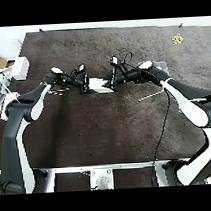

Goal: Fold the box and place the chain.

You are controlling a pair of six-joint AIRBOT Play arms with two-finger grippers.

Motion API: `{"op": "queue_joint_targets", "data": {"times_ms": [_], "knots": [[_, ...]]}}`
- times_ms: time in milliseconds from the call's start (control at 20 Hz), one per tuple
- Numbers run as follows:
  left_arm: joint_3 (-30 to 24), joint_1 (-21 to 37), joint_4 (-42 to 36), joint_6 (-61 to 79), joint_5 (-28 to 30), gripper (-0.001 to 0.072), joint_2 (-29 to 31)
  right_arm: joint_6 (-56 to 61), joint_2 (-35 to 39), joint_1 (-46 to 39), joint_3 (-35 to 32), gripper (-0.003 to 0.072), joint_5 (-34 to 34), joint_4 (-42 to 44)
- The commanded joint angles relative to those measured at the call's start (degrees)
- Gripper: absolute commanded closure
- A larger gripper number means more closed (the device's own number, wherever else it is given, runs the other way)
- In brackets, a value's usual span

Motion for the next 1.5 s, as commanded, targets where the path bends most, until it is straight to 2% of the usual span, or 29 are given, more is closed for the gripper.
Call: {"op": "queue_joint_targets", "data": {"times_ms": [0, 50, 250, 550, 600, 650, 750, 850, 1200, 1450], "knots": [[0.02, 0.0, 0.02, 0.0, 0.0, 0.0485, 0.0, -1.62, -0.44, 0.52, 1.64, 0.0345, -4.15, 0.09], [0.02, 0.0, 0.02, 0.0, 0.0, 0.0485, 0.0, -1.57, -0.44, 0.39, 2.78, 0.037, -4.07, 0.09], [0.02, 0.0, 0.0, 0.0, -0.02, 0.0485, 0.0, -0.22, -0.46, 0.37, 4.26, 0.0372, -3.13, -0.61], [0.02, 0.0, 0.0, 0.02, -0.02, 0.0485, 0.0, 3.63, -0.52, 0.42, 4.13, 0.0377, -0.74, -7.13], [0.02, 0.0, 0.02, 0.0, -0.02, 0.0485, 0.0, 3.91, -0.52, 0.42, 4.09, 0.0503, -0.74, -7.1], [0.02, 0.0, 0.02, 0.0, 0.0, 0.0485, 0.0, 4.35, -0.52, 0.42, 4.04, 0.0508, -0.72, -7.13], [0.02, 0.0, 0.02, 0.0, 0.0, 0.0485, 0.0, 4.48, -0.52, 0.42, 3.82, 0.0507, -0.68, -7.17], [0.02, 0.0, 0.02, 0.0, -0.02, 0.0485, 0.0, 4.9, -0.52, 0.42, 3.76, 0.0441, 0.28, -8.15], [0.02, 0.0, 0.0, 0.02, 0.0, 0.0485, 0.0, 8.79, -2.03, 0.37, 3.78, 0.044, 1.88, -10.78], [0.02, 0.0, 0.02, 0.0, -0.02, 0.0485, 0.0, 8.79, -0.74, -1.07, 6.05, 0.0443, 6.67, 0.74]]}}
